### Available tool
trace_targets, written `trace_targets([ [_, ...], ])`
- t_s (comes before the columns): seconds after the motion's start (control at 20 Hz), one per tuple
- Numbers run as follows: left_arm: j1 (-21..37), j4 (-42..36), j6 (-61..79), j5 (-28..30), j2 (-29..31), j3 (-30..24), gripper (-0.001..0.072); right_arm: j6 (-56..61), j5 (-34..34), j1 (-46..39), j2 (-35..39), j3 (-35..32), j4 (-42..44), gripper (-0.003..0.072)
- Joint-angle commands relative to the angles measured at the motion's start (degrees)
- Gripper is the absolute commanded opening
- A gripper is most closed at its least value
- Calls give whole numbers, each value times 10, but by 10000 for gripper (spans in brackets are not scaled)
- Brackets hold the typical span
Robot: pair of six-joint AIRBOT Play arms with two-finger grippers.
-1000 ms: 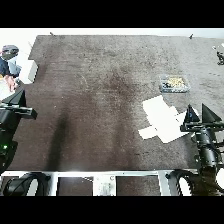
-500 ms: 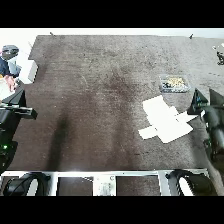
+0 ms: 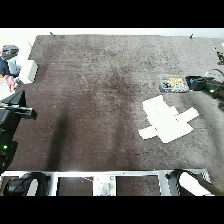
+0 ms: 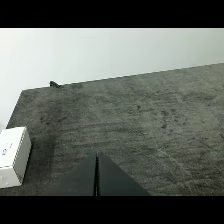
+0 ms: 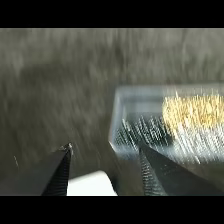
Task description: Fold the box and place the chain.
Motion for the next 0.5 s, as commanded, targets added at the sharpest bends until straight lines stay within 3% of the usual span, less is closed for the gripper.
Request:
trace_targets([
  [0.0,0,0,0,0,0,0,13,136,210,-89,-128,164,-223,483],
  [0.3,0,0,0,0,0,0,13,114,407,-122,-300,377,-337,480],
  [0.45,0,0,0,0,0,0,13,95,450,-122,-370,417,-362,480],
])
